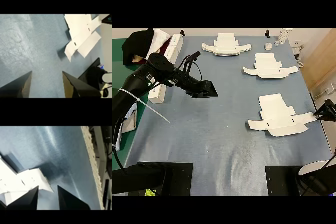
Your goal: Fold the box.
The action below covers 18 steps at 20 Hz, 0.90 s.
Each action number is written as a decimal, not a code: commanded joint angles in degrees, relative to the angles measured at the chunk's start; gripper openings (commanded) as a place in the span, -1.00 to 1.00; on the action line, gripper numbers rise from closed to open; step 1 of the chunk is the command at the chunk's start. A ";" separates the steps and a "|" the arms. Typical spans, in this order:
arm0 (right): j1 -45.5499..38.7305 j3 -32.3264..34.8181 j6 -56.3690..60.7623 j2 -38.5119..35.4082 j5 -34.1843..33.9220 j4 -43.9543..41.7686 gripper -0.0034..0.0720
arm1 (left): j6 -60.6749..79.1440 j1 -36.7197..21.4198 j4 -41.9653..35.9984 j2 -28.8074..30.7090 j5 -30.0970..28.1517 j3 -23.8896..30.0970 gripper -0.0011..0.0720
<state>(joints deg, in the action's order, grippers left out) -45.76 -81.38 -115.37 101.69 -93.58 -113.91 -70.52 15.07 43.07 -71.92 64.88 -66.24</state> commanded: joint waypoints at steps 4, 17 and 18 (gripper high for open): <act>3.28 -0.85 -2.51 1.92 -3.17 -5.90 -0.53 | 0.22 -0.04 -0.24 -0.02 0.48 -0.07 0.58; 28.55 16.65 0.92 -19.23 11.91 -13.68 -0.92 | 0.48 -1.92 3.80 4.28 7.67 -0.04 0.58; 31.06 22.58 2.40 -23.17 14.69 -13.79 -0.92 | 0.48 -2.29 4.96 5.20 9.31 0.02 0.58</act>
